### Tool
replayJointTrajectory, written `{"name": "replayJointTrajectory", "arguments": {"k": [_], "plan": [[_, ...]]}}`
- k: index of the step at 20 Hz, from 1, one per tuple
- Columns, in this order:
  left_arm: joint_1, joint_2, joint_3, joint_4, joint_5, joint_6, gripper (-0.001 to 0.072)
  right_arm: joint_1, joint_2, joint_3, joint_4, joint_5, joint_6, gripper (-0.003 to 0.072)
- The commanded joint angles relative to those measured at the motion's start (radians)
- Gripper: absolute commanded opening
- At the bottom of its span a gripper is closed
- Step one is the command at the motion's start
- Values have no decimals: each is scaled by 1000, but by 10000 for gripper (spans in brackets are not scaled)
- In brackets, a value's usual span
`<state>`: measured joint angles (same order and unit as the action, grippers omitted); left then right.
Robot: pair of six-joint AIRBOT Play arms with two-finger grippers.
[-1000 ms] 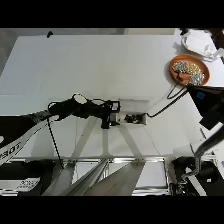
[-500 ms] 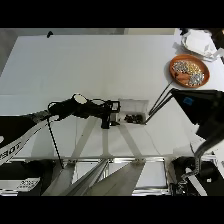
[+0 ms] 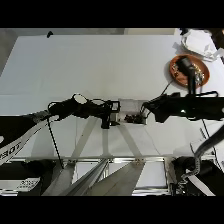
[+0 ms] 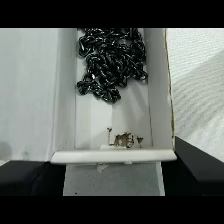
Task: Fold the box and place the chain.
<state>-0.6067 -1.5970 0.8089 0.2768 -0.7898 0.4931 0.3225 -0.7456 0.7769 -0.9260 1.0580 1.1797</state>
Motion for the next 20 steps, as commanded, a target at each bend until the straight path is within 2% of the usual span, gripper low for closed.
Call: {"name": "replayJointTrajectory", "arguments": {"k": [1,4,6,8,9,13,15,17,19,20], "plan": [[0,0,1,0,0,0,66,81,-144,-3,-92,-14,16,19],[0,0,1,0,0,0,66,121,-233,-12,-198,-37,129,20],[0,0,1,0,0,0,66,148,-292,-39,-198,-85,129,23],[0,0,1,0,0,0,66,160,-350,-44,-198,-89,187,208],[0,0,1,0,0,0,66,160,-354,-44,-199,-91,214,232],[0,0,1,0,0,0,66,159,-252,6,-209,-51,216,232],[0,0,1,0,0,0,66,159,-173,68,-324,-49,287,232],[0,0,1,0,0,0,66,135,-99,116,-570,-83,486,232],[0,0,1,0,0,0,66,50,-63,122,-758,-107,610,239],[0,0,1,0,0,0,66,-8,-68,121,-793,-102,623,245]]}}
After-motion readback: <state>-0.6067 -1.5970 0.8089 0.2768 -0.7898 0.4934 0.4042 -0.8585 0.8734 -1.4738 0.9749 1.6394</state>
